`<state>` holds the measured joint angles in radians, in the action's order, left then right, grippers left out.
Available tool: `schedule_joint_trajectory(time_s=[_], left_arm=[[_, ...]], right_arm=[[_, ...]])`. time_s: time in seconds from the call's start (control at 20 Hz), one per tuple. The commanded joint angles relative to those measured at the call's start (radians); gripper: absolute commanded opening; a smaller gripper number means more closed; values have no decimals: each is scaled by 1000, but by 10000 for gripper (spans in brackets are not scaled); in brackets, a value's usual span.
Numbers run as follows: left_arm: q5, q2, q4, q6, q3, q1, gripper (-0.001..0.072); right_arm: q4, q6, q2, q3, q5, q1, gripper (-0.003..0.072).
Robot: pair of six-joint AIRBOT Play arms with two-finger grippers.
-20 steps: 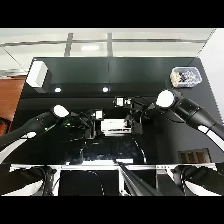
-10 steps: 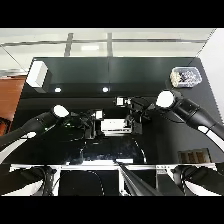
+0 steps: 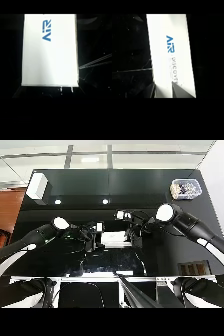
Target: Fold the box and place the chain.
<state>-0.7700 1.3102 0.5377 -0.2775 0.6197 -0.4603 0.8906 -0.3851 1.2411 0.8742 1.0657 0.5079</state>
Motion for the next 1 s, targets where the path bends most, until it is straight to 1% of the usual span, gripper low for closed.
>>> schedule_joint_trajectory(time_s=[0.0, 0.15, 0.25, 0.55, 0.65, 0.75, 0.8, 0.85, 0.9, 0.95], left_arm=[[2, 0, 0, 0, 0, 1, 334], [2, 0, 0, 0, 0, 1, 334], [2, 0, 0, 0, 0, 1, 334], [2, 0, 0, 0, 0, 1, 334], [2, 0, 0, 0, 0, 1, 334], [2, 0, 0, 0, 0, 1, 334], [2, 0, 0, 0, 0, 1, 334], [2, 0, 0, 0, 0, 1, 334], [2, 0, 0, 0, 0, 1, 334], [2, 0, 0, 0, 0, 1, 334]], right_arm=[[2, -1, 3, -12, 3, 1, 211], [-2, -1, 2, -12, 3, 1, 210], [-7, -1, -3, -5, 27, 1, 210], [-1, -27, -63, -1, 29, -3, 209], [-3, -72, -89, -1, 30, -17, 209], [-4, -193, -107, -1, 47, -41, 204], [-4, -295, -108, -1, 81, -60, 188], [-4, -394, -108, -5, 123, -80, 127], [-20, -491, -108, -17, 171, -102, 16], [-75, -505, -108, -40, 213, -121, 17]])
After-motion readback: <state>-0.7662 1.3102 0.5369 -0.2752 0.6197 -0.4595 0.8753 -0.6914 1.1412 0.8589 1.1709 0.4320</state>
